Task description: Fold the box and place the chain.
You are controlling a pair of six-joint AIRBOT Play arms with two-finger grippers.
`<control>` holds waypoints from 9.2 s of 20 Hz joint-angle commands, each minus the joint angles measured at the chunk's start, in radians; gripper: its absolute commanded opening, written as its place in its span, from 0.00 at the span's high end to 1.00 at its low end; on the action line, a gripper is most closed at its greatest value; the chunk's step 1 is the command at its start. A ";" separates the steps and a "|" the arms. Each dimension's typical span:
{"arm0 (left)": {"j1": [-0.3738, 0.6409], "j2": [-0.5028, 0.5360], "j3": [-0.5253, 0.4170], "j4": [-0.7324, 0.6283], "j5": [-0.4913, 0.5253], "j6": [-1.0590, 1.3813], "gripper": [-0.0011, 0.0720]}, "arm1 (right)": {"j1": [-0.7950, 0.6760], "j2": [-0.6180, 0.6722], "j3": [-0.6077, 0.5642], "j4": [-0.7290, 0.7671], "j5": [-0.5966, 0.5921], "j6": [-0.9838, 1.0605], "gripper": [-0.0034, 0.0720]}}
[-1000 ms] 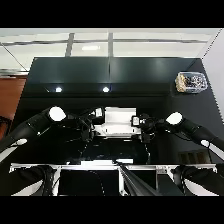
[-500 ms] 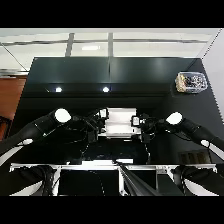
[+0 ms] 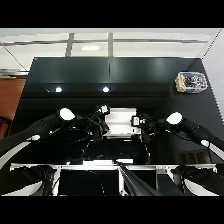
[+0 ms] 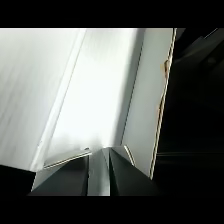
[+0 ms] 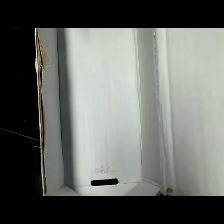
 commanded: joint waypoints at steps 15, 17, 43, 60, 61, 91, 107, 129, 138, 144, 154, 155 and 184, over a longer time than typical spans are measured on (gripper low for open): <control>0.245 0.280 0.060 0.440 -0.257 -0.596 0.95 | 0.001 -0.001 0.000 0.000 0.000 0.000 0.42; 0.338 0.332 0.043 0.537 -0.287 -0.810 0.95 | 0.001 -0.001 0.000 0.000 0.000 0.000 0.42; 0.360 -0.051 -0.122 -0.156 -0.318 -0.661 0.94 | 0.001 -0.001 0.000 0.000 -0.001 0.001 0.42; 0.207 -0.050 0.120 0.022 -0.326 -1.028 0.06 | 0.001 -0.001 0.000 0.000 -0.001 0.001 0.42; 0.192 -0.050 0.144 0.035 -0.321 -1.050 0.07 | 0.001 -0.001 0.000 0.000 -0.001 0.000 0.42; -0.108 -0.057 0.287 0.591 -0.184 -1.642 0.25 | 0.001 -0.001 0.000 0.000 -0.016 0.001 0.42; -0.264 -0.226 0.517 0.883 -0.383 -1.991 0.36 | 0.001 -0.001 0.000 0.000 -0.016 0.001 0.42; -0.257 -0.280 0.555 0.916 -0.443 -2.129 0.95 | 0.001 -0.001 0.000 0.000 -0.015 0.020 0.42; -0.257 -0.280 0.555 0.920 -0.426 -2.153 0.93 | 0.001 -0.001 0.000 0.000 -0.015 0.019 0.42; -0.257 -0.280 0.555 0.924 -0.428 -2.147 0.95 | 0.001 0.002 0.000 -0.003 -0.018 0.068 0.03; -0.257 -0.280 0.555 0.923 -0.436 -2.143 0.95 | -0.006 0.174 0.000 -0.245 0.027 0.193 0.02; -0.257 -0.280 0.555 0.922 -0.436 -2.143 0.95 | -0.006 0.174 0.000 -0.223 0.031 0.193 0.19; -0.257 -0.280 0.556 0.901 -0.446 -2.144 0.95 | 0.010 0.057 0.001 0.100 0.007 0.399 0.94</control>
